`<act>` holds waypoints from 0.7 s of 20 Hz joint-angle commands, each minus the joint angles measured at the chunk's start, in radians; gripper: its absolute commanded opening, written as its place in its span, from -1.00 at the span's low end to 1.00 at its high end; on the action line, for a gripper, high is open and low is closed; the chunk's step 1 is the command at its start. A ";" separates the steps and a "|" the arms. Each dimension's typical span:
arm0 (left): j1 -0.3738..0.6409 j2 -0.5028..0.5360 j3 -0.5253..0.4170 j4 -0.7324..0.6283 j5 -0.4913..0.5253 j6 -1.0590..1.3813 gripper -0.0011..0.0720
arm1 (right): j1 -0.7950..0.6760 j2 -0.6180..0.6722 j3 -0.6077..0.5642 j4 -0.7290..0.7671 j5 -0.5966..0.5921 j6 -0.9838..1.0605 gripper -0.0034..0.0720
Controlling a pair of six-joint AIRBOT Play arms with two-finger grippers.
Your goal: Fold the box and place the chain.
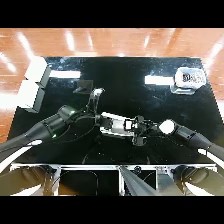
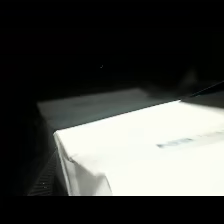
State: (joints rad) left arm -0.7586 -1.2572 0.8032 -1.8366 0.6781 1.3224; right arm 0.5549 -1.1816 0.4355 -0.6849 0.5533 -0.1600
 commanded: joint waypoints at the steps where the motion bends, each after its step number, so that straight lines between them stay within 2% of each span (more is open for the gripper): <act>1: 0.000 -0.070 0.087 0.053 0.146 -0.063 0.70 | 0.000 0.001 0.000 0.000 0.000 0.000 0.76; 5: -0.001 -0.084 0.090 0.126 0.169 -0.174 0.70 | 0.000 0.001 0.000 0.000 0.000 0.000 0.76; 8: -0.004 -0.097 0.111 0.191 0.229 -0.232 0.70 | 0.000 0.001 0.000 0.000 0.000 0.000 0.76; 14: -0.040 -0.217 0.234 0.201 0.330 -0.232 0.70 | 0.000 0.001 0.000 0.000 0.000 0.000 0.76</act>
